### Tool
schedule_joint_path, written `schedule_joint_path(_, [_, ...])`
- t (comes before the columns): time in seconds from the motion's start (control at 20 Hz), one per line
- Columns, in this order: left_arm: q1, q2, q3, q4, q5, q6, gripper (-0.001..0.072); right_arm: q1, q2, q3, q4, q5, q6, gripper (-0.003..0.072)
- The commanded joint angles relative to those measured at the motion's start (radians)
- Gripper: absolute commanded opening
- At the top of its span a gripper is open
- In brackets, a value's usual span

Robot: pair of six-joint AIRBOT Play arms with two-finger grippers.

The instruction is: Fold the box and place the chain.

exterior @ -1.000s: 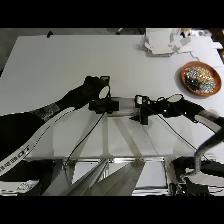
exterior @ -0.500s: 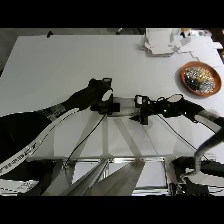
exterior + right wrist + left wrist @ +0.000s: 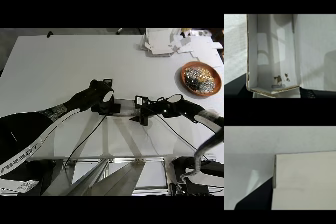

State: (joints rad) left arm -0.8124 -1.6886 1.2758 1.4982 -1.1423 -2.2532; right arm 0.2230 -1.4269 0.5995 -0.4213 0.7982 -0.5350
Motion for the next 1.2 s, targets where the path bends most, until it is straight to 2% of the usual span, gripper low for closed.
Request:
schedule_joint_path(0.0, [0.000, 0.001, 0.001, 0.006, 0.002, 0.005, 0.0185, -0.001, 0.001, 0.001, 0.002, -0.002, 0.003, 0.0453])
schedule_joint_path(0.05, [0.000, 0.001, 0.001, 0.007, 0.002, 0.006, 0.0182, -0.001, 0.001, 0.001, 0.002, -0.002, 0.003, 0.0453])
schedule_joint_path(0.15, [0.000, 0.001, 0.001, 0.015, 0.002, 0.009, 0.0130, -0.001, 0.001, 0.001, 0.002, -0.002, 0.003, 0.0453])
schedule_joint_path(0.75, [-0.012, -0.025, 0.001, 0.029, -0.036, 0.057, 0.0117, -0.001, 0.001, 0.001, 0.002, -0.002, 0.003, 0.0453])
schedule_joint_path(0.8, [-0.012, -0.025, 0.001, 0.029, -0.037, 0.058, -0.0001, -0.001, 0.001, 0.001, 0.002, -0.002, 0.003, 0.0453])
schedule_joint_path(1.1, [-0.010, -0.020, 0.001, 0.021, -0.040, 0.058, 0.0014, -0.001, 0.001, 0.001, 0.002, -0.002, 0.003, 0.0453])
schedule_joint_path(1.15, [-0.010, -0.013, 0.001, 0.022, -0.041, 0.058, 0.0052, -0.001, 0.001, 0.001, 0.002, -0.002, 0.003, 0.0453])
